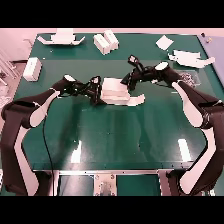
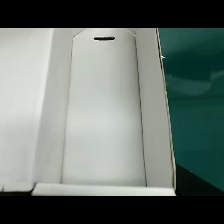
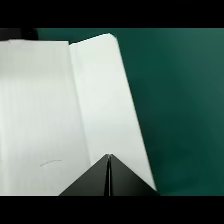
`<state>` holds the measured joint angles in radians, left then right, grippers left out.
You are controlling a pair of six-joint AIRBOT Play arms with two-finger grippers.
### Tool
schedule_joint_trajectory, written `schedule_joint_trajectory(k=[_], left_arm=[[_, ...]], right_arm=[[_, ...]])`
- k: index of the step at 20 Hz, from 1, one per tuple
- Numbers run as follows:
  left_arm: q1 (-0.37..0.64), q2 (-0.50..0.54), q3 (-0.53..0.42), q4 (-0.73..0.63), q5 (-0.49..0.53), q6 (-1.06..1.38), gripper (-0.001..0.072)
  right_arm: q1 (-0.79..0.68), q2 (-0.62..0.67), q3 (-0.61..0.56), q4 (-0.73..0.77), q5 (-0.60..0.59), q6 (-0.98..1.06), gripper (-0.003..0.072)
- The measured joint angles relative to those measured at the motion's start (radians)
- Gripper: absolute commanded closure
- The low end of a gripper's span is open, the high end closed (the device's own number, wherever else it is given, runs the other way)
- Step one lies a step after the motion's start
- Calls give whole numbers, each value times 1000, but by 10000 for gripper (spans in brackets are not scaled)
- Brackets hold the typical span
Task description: Fold the box and place the chain.
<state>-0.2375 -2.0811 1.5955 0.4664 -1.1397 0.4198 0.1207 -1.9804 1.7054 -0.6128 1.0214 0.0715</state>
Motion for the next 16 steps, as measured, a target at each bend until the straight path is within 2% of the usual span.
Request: schedule_joint_trajectory(k=[2, 6, 9, 12, 13, 14, 15, 16], left_arm=[[0, 0, 0, 0, 1, 0, 313], [0, 0, 0, -1, 2, 0, 313], [0, 0, 0, -2, 2, 0, 313], [0, 0, 0, -2, 3, 0, 313], [0, 0, 0, -2, 3, 0, 313], [0, 0, 0, -2, 3, -1, 313], [0, 0, 0, -2, 3, -1, 313], [0, 0, 0, -2, 3, -1, 313]], right_arm=[[-13, 27, 25, -10, -1, 37, 671], [-41, 114, 24, -155, 33, 175, 672], [-48, 211, -66, -221, 51, 228, 672], [-45, 333, -237, -250, -18, 244, 668], [-38, 375, -304, -252, -54, 242, 550], [-32, 407, -364, -254, -78, 237, 216], [-25, 433, -422, -257, -99, 229, 139], [-23, 452, -471, -261, -116, 218, 174]])
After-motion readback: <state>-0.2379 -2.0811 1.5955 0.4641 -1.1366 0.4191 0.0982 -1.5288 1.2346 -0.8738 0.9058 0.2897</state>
